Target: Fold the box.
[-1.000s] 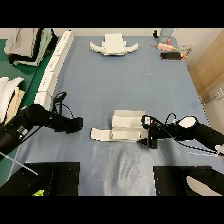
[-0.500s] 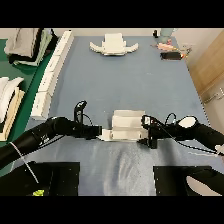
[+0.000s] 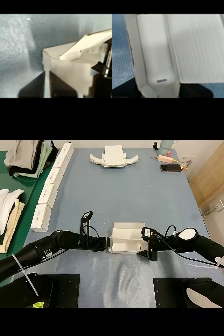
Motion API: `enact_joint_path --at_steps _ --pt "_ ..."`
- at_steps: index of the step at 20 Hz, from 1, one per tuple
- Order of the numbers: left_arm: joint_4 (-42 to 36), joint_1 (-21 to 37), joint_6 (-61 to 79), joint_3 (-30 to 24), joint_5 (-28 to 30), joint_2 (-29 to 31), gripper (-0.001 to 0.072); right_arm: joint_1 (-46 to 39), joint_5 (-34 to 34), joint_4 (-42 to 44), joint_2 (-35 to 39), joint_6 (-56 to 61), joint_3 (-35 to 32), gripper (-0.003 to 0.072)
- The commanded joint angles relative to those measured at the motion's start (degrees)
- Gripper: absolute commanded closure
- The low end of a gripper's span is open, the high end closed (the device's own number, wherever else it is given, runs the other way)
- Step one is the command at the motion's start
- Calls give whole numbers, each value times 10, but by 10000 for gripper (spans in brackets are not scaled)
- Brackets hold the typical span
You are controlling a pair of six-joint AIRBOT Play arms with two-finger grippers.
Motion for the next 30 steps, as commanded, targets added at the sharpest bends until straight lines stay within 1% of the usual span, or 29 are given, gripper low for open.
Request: enact_joint_path --at_steps 1,9,11,14,16,17,19,21,23,25,27,30 --pt "-8 -2 13 7 0 0 305 0 0 0 0 0 0 161" --pt "3 -2 12 9 -7 0 313 0 0 0 0 0 0 161" --pt "18 4 9 9 -27 0 313 0 0 0 0 0 0 162" --pt "17 38 9 10 -57 0 312 0 0 0 0 0 0 162" --pt "9 56 12 19 -65 0 311 0 0 0 0 0 0 161" --pt "6 54 14 26 -65 0 310 0 0 0 0 0 0 162" --pt "-5 47 38 39 -75 0 283 0 0 0 0 0 0 162" --pt "-39 42 64 42 -81 -1 283 0 0 0 0 0 0 161" --pt "-55 34 92 42 -88 -5 282 0 0 0 0 0 0 162" --pt "-61 24 95 42 -81 -15 283 0 0 0 0 0 0 162" --pt "-75 22 100 42 -58 -22 284 0 0 0 0 0 0 162" --pt "-71 23 100 42 -23 -23 284 0 0 0 0 0 0 162"
